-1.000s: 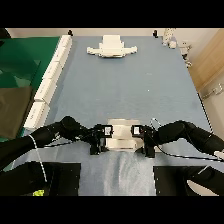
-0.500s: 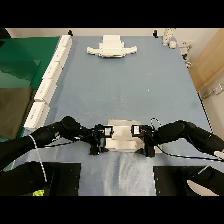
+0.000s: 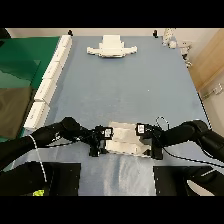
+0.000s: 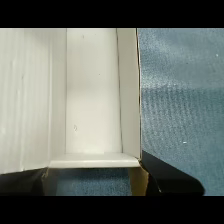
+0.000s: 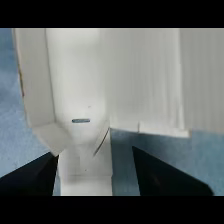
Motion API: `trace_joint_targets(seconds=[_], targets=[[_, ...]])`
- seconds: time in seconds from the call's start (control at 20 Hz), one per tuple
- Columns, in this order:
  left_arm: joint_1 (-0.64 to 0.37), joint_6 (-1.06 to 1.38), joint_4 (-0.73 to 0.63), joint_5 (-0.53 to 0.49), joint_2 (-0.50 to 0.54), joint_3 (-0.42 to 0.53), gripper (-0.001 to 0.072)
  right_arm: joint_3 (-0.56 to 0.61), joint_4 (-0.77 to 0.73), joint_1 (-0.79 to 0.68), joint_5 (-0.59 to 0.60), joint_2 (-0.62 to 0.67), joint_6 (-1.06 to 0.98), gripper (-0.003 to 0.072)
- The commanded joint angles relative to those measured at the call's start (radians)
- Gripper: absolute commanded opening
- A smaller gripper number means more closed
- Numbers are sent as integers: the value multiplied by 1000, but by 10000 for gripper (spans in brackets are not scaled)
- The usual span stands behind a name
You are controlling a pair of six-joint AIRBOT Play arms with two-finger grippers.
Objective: Fold the box.
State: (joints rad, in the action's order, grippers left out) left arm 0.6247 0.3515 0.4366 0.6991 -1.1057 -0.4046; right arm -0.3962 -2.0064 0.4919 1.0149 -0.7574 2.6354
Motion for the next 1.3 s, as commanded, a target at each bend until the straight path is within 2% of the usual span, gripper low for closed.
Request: trace_joint_targets(seconds=[0.0,0.1,0.2,0.3,0.35,0.75,1.0,1.25], targets=[[-1,-4,-3,-11,0,-1,427,-16,61,1,232,113,-300,717],[-1,-4,-3,-11,0,-1,426,-39,34,1,309,172,-610,715],[-1,-4,-3,-11,0,-1,427,-46,-86,1,306,208,-796,713],[-1,-4,-3,-11,0,-1,427,-45,-260,1,244,218,-819,693],[-1,-4,-3,-11,0,-1,427,-45,-298,1,205,216,-822,693],[-1,-5,-7,-15,0,-1,427,-45,-303,1,65,216,-913,694],[-1,-79,-10,-117,0,-1,426,-45,-306,1,8,215,-951,693],[-1,-79,1,-122,-3,0,427,-45,-312,1,-113,214,-997,693]])
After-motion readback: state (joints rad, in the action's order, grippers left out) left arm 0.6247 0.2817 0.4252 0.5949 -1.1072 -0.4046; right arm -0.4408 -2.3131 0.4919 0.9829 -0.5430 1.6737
